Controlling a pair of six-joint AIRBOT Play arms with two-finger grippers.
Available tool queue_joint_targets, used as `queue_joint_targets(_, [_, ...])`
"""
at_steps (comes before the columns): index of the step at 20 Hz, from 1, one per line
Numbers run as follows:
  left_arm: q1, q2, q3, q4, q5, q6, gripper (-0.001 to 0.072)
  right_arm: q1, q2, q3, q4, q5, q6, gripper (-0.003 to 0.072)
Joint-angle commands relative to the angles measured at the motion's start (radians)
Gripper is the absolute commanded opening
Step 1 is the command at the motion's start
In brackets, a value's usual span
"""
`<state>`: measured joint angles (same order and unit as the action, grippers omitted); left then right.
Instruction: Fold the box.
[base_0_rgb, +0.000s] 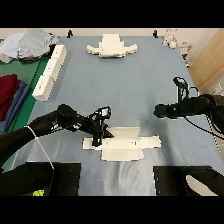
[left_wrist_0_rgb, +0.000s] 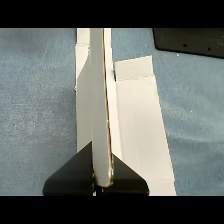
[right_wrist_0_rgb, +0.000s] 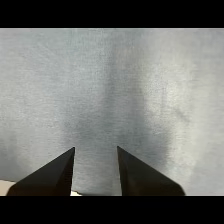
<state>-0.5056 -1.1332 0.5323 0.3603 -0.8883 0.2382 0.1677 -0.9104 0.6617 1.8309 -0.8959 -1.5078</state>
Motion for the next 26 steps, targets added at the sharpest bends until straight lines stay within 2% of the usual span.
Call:
queue_joint_targets(1, [0.0, -0.001, -0.004, 0.007, -0.002, 0.0, 0.0014, 0.001, -0.002, 0.001, 0.014, -0.004, 0.0, 0.0406])
queue_joint_targets(3, [0.0, -0.001, -0.004, 0.007, -0.002, 0.0, 0.0013, 0.001, -0.001, 0.001, 0.034, -0.023, 0.0, 0.0401])
queue_joint_targets(4, [0.001, -0.001, -0.004, 0.008, -0.002, 0.0, 0.0013, 0.001, 0.002, 0.001, 0.053, -0.055, -0.003, 0.0293])
queue_joint_targets(5, [0.0, -0.001, -0.004, 0.007, -0.002, 0.0, 0.0014, 0.002, 0.006, 0.002, 0.072, -0.099, -0.017, 0.0084])
queue_joint_targets(6, [0.0, -0.001, -0.004, 0.006, -0.002, 0.0, 0.0013, 0.003, 0.014, 0.002, 0.1, -0.158, -0.04, 0.0005])
queue_joint_targets(9, [0.0, -0.001, -0.004, 0.006, -0.002, 0.0, 0.0013, 0.019, 0.061, 0.001, 0.204, -0.317, -0.129, 0.0004])
queue_joint_targets(11, [0.0, -0.001, -0.004, 0.006, -0.002, 0.0, 0.0013, 0.099, 0.124, -0.002, 0.208, -0.365, -0.132, 0.0003])
queue_joint_targets(13, [0.0, -0.001, -0.004, 0.006, -0.002, 0.0, 0.0013, 0.243, 0.202, -0.024, 0.208, -0.381, -0.131, 0.0003])
queue_joint_targets(16, [0.0, -0.001, -0.004, 0.006, -0.002, 0.0, 0.0013, 0.521, 0.305, -0.11, 0.185, -0.332, -0.135, 0.0005])
queue_joint_targets(17, [0.0, -0.001, -0.004, 0.006, -0.002, 0.0, 0.0013, 0.623, 0.319, -0.148, 0.177, -0.305, -0.171, 0.0073])
queue_joint_targets(18, [0.0, -0.001, -0.004, 0.006, -0.002, 0.0, 0.0013, 0.715, 0.317, -0.182, 0.158, -0.26, -0.231, 0.0373])
queue_joint_targets(19, [0.0, -0.001, -0.004, 0.006, -0.002, 0.0, 0.0013, 0.806, 0.306, -0.214, 0.108, -0.195, -0.28, 0.0584])
queue_joint_targets(21, [0.0, -0.001, -0.004, 0.006, -0.002, 0.0, 0.0013, 0.939, 0.247, -0.235, -0.05, -0.093, -0.3, 0.062])
queue_joint_targets(22, [0.0, -0.001, -0.004, 0.006, -0.002, 0.0, 0.0013, 0.98, 0.21, -0.235, -0.12, -0.057, -0.3, 0.068])
queue_joint_targets(26, [0.0, -0.001, -0.004, 0.006, -0.002, 0.0, 0.0014, 1.037, 0.072, -0.23, -0.301, 0.048, -0.278, 0.0687])
